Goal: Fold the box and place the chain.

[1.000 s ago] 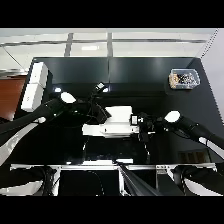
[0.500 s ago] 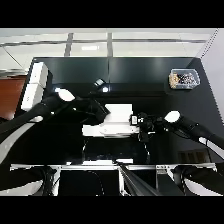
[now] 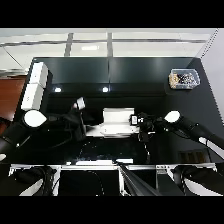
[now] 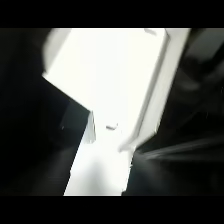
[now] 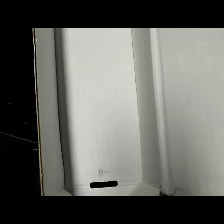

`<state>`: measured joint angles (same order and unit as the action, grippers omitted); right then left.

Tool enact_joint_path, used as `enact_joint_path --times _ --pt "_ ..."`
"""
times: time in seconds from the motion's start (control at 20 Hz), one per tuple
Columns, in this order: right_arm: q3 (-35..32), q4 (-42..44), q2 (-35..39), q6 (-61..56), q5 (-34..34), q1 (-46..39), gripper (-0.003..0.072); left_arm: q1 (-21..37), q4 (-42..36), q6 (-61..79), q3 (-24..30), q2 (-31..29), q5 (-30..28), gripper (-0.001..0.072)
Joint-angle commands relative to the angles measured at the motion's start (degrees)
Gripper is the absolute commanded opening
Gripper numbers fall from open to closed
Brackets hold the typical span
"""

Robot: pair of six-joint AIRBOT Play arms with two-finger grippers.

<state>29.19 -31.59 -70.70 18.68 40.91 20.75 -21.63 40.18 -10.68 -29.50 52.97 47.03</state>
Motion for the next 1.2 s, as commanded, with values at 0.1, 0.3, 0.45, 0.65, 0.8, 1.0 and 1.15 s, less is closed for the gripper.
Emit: enact_joint_path --times 0.1,0.3,0.45,0.65,0.8,1.0,1.15 --pt "0.02 0.00 0.02 -0.02 0.00 0.04 0.0069 -0.44 -0.44 20.20 2.27 4.68 -6.19 0.0698" --pt "0.02 0.02 0.02 -0.02 0.00 0.04 0.0068 -0.46 -6.45 33.55 -3.56 15.98 0.92 0.0698" --pt "0.02 0.02 0.02 -0.02 0.00 0.04 0.0068 -1.09 -4.90 33.14 -3.78 17.88 0.52 0.0693" --pt "0.02 0.02 0.02 -0.02 0.00 0.04 0.0068 -1.29 -8.20 33.07 -3.78 17.94 0.61 0.0665" --pt "0.02 0.02 0.02 -0.02 0.00 0.04 0.0068 -2.43 -10.62 33.46 -3.78 18.12 -0.48 0.0531" --pt "0.02 0.02 0.02 -0.02 0.00 0.04 0.0069 -4.22 -10.93 33.22 -3.80 18.25 -1.33 0.0249" --pt "0.02 0.02 0.02 0.00 0.00 0.04 0.0068 -4.63 -12.90 32.70 -3.80 18.36 -1.42 0.0216"
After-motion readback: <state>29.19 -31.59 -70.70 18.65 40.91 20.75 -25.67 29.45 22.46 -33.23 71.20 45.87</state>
